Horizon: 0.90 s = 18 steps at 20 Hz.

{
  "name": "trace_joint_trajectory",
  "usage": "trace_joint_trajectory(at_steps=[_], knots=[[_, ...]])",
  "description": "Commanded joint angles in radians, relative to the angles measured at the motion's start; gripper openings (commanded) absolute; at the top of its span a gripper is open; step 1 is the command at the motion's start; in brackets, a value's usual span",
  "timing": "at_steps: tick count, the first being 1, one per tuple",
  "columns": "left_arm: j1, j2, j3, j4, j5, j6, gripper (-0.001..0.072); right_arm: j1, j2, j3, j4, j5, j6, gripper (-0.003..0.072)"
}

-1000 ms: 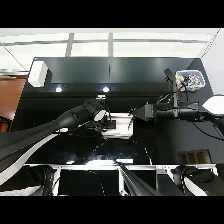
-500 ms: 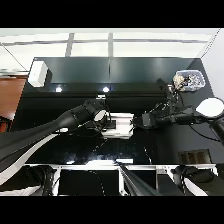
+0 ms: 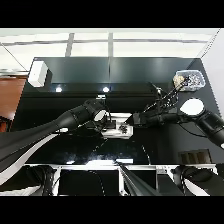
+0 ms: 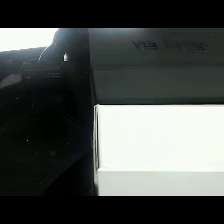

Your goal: Fold the box and place the chain.

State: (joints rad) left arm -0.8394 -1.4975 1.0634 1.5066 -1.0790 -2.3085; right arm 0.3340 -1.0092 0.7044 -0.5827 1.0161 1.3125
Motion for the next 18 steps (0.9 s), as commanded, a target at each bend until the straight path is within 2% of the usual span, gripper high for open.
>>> trace_joint_trajectory(at_steps=[1,2,4,6,8,9,10,11,14,16,18], knots=[[0.0,0.0,0.0,0.0,0.001,0.0,0.0031,-0.109,-0.007,0.032,-0.101,0.118,-0.004,0.0332],[0.0,0.0,0.0,0.0,0.001,0.0,0.003,-0.161,-0.006,0.04,-0.157,0.147,-0.003,0.033],[0.0,0.0,0.0,0.0,0.001,0.0,0.0031,-0.259,-0.006,0.041,-0.315,0.132,-0.002,0.0329],[0.0,0.0,0.0,0.0,0.001,0.0,0.003,-0.32,-0.006,0.036,-0.523,0.018,0.062,0.0329],[0.0,0.0,0.0,0.0,0.002,0.0,0.0031,-0.354,-0.011,0.021,-0.705,-0.155,0.256,0.033],[0.0,0.0,0.0,0.0,0.002,0.0,0.0031,-0.362,-0.017,0.013,-0.783,-0.237,0.369,0.0375],[0.0,0.0,0.0,0.0,0.002,0.0,0.003,-0.365,-0.033,0.013,-0.818,-0.301,0.438,0.0661],[0.0,0.0,0.0,0.0,0.002,0.0,0.003,-0.366,-0.056,0.014,-0.809,-0.368,0.449,0.072],[0.0,0.0,0.0,0.0,0.003,0.0,0.0031,-0.38,-0.157,0.048,-0.782,-0.508,0.509,0.072],[0.0,0.0,0.0,0.0,0.004,0.0,0.0031,-0.422,-0.252,0.099,-0.781,-0.52,0.616,0.072],[0.0,0.0,0.0,0.0,0.004,0.0,0.003,-0.446,-0.329,0.151,-0.78,-0.527,0.636,0.072]])
